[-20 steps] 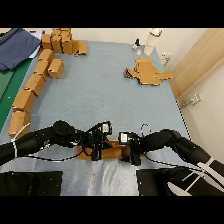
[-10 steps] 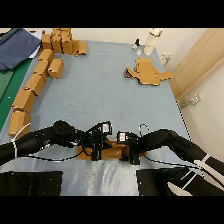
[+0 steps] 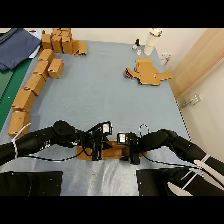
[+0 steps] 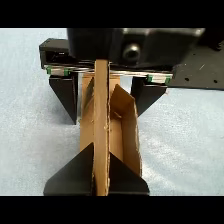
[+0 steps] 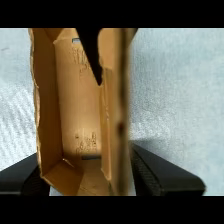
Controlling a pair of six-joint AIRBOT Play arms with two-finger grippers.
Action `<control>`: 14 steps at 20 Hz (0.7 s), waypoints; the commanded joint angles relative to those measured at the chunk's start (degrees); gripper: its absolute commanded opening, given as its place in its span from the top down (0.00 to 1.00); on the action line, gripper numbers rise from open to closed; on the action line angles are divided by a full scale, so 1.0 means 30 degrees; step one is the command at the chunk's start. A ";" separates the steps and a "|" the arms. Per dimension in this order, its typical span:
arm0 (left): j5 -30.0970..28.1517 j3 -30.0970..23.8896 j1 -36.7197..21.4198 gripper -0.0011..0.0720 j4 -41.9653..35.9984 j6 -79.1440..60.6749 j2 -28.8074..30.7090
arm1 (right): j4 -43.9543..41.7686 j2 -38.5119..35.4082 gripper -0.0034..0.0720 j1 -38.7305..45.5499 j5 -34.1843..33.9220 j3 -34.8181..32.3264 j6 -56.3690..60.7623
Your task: Fold the box.
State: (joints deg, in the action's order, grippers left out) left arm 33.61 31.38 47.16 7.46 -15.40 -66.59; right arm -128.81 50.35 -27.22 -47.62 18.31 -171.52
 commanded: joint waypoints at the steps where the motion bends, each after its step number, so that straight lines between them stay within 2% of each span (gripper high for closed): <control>1: -0.0015 0.0000 0.0000 0.97 0.0000 -0.0007 0.0007 | 0.0029 0.0015 0.08 -0.0015 0.0066 -0.0044 -0.0124; 8: -0.0022 0.0000 0.0000 0.97 0.0000 -0.0007 0.0007 | 0.0153 -0.0022 0.08 -0.0022 0.0073 -0.0175 -0.0124; 9: -0.0015 0.0000 0.0000 0.97 0.0000 -0.0007 0.0007 | 0.0153 -0.0022 0.11 -0.0022 0.0066 -0.0175 -0.0124; 12: -0.0015 0.0000 0.0000 0.97 0.0000 -0.0007 0.0007 | 0.0146 -0.0022 0.12 -0.0015 0.0066 -0.0175 -0.0124; 13: -0.0015 0.0000 0.0000 0.97 0.0007 0.0000 0.0007 | 0.0146 -0.0022 0.18 -0.0022 -0.0007 -0.0175 -0.0124; 14: -0.0015 0.0000 0.0000 0.97 0.0000 0.0000 0.0007 | 0.0153 -0.0022 0.19 -0.0022 -0.0015 -0.0175 -0.0124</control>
